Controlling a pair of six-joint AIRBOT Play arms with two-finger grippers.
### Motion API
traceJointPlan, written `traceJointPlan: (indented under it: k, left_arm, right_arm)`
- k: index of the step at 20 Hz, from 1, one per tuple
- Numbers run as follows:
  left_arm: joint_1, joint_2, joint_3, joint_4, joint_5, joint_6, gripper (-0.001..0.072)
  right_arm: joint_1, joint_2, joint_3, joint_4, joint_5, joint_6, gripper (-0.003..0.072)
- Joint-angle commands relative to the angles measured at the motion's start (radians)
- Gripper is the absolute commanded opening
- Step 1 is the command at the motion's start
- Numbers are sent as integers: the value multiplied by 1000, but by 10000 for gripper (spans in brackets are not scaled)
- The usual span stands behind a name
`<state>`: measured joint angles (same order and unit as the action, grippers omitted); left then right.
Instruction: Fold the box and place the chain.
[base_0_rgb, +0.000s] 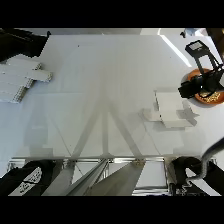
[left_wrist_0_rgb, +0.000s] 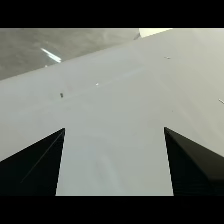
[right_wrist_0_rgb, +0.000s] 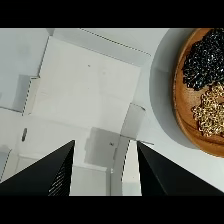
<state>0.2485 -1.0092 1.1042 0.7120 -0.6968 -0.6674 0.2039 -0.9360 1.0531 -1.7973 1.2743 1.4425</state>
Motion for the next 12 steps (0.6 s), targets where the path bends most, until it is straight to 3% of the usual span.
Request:
traceJointPlan:
  k: [1,6,10,12]
  left_arm:
    - [-1,1,1,0,0,0,694]
    - [-1,1,1,0,0,0,694]
    - [-1,1,1,0,0,0,694]
    - [-1,1,1,0,0,0,694]
  right_arm:
    - [0,1,1,0,-3,1,433]
    - [-1,-14,1,-36,8,30,433]
    - [-1,-110,0,-143,92,31,438]
    - [-1,-174,0,-189,126,31,521]
